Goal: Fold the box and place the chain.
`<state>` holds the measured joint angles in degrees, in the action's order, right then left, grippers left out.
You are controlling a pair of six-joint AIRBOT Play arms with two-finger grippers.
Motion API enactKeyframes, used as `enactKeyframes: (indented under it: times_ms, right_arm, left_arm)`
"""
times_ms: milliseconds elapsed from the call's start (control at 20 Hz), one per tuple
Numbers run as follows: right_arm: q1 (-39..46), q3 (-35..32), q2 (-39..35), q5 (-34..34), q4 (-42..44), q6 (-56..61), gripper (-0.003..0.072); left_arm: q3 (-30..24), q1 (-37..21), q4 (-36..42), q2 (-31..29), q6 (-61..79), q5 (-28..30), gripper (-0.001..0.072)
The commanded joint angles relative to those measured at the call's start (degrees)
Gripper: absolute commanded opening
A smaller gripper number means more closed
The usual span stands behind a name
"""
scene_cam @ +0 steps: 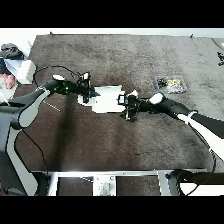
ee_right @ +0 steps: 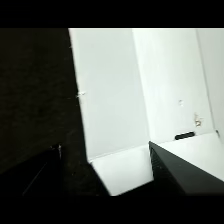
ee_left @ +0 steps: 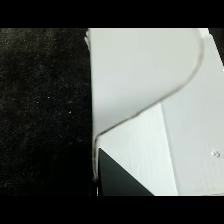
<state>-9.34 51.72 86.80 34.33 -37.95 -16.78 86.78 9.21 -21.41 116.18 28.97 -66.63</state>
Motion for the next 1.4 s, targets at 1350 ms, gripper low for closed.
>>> enactKeyframes:
  times_ms: [1350]
  right_arm:
    - [7.63,11.80,5.44,11.19,8.39,-7.43,0.0592]
  left_arm:
    - [0.00,-0.02,0.83,-0.04,0.00,0.00,0.0011]
